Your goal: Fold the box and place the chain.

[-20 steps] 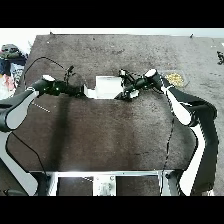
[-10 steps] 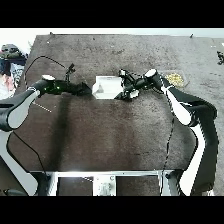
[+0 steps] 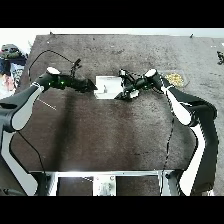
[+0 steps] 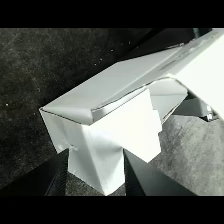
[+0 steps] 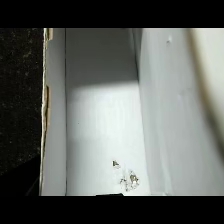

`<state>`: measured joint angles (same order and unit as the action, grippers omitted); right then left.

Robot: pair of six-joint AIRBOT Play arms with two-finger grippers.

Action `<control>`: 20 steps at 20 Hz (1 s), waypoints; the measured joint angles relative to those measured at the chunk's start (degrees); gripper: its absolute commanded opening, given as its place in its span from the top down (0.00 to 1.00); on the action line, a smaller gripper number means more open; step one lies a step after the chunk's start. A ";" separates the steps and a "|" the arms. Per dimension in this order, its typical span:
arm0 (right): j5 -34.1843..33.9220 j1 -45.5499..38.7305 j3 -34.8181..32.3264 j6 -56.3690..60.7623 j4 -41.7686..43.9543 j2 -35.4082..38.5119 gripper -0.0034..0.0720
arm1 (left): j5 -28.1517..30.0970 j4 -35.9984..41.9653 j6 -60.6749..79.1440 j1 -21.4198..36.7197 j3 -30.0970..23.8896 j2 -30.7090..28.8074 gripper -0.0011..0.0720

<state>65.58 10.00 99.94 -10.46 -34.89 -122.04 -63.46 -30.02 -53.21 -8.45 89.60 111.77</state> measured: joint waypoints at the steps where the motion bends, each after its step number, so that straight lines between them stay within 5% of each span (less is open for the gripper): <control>1: 0.00 0.00 0.00 0.00 0.00 0.00 0.28 | 0.02 -1.20 -1.11 -0.46 0.61 0.00 0.49; 20: 0.00 0.00 0.00 0.02 0.00 0.00 0.28 | 6.71 -28.59 -32.79 -11.15 7.50 -0.07 0.49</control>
<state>65.58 10.00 99.94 -10.44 -34.89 -122.04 -56.75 -58.61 -86.00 -19.59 97.10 111.70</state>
